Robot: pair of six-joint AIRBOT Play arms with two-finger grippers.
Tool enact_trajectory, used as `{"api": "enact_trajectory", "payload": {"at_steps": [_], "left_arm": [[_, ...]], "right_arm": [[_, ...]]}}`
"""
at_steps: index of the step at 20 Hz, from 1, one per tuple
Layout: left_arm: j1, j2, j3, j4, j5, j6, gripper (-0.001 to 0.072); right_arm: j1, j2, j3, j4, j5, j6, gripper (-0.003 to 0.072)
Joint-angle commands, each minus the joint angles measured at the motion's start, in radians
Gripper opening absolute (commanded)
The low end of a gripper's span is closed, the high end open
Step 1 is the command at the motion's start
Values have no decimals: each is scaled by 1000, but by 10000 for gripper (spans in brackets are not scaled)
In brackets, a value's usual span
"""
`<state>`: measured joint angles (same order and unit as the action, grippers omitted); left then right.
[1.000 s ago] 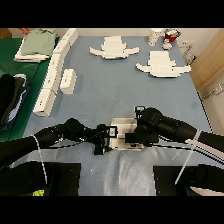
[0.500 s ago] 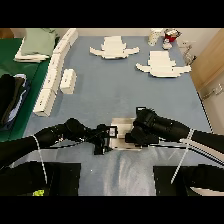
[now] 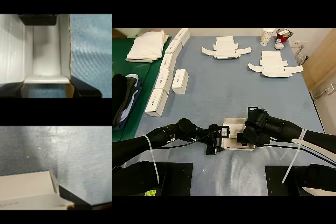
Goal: Fold the box.
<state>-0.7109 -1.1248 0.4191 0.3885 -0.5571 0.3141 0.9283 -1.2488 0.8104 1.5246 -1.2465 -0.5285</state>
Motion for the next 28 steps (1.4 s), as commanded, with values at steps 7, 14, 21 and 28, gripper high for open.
{"api": "enact_trajectory", "payload": {"at_steps": [7,14,21,28], "left_arm": [[0,0,0,0,0,0,328],[0,0,0,0,0,0,328],[0,0,0,0,0,0,327],[0,0,0,0,0,0,328]], "right_arm": [[0,147,78,-58,-153,-5,427],[-165,274,78,-147,-229,-130,-1],[-700,142,-26,478,103,-782,0],[-868,-159,10,1099,-88,-1485,-1]]}}
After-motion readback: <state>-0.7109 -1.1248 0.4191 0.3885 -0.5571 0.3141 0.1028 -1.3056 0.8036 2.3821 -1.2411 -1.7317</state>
